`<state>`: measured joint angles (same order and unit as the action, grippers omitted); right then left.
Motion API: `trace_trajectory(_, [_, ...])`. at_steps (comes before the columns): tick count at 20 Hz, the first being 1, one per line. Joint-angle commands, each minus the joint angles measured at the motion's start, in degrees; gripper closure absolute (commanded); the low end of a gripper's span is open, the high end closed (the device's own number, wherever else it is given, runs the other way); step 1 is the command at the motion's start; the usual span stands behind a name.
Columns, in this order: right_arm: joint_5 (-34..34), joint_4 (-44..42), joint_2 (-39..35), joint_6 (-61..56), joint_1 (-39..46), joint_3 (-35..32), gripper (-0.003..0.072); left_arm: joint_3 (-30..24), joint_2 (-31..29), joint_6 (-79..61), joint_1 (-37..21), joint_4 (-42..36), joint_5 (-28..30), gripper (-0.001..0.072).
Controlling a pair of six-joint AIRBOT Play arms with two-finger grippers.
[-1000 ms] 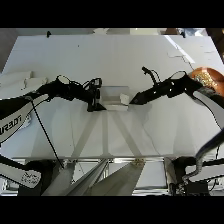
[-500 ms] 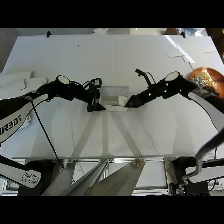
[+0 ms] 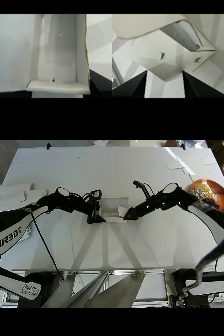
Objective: Fold the box and place the chain.
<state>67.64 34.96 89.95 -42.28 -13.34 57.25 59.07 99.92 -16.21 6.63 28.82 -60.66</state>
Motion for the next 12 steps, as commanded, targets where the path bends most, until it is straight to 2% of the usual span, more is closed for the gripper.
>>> trace_trajectory(1, [1.3,0.9,-1.8,0.8,-0.1,0.1,0.0203,0.0,0.0,-0.1,0.0,0.1,0.0,0.0346])
trace_trajectory(4, [3.6,2.3,-2.1,0.8,-0.1,0.1,0.0203,0.0,0.0,-0.1,0.0,0.1,0.0,0.0346])
trace_trajectory(8, [7.1,9.6,-2.1,0.4,-0.1,0.1,0.0203,0.0,0.0,-0.1,0.0,0.1,0.0,0.0346])
trace_trajectory(12, [6.8,11.3,-2.1,0.1,0.2,0.1,0.0203,0.0,0.0,-0.1,0.0,0.1,0.0,0.0346])
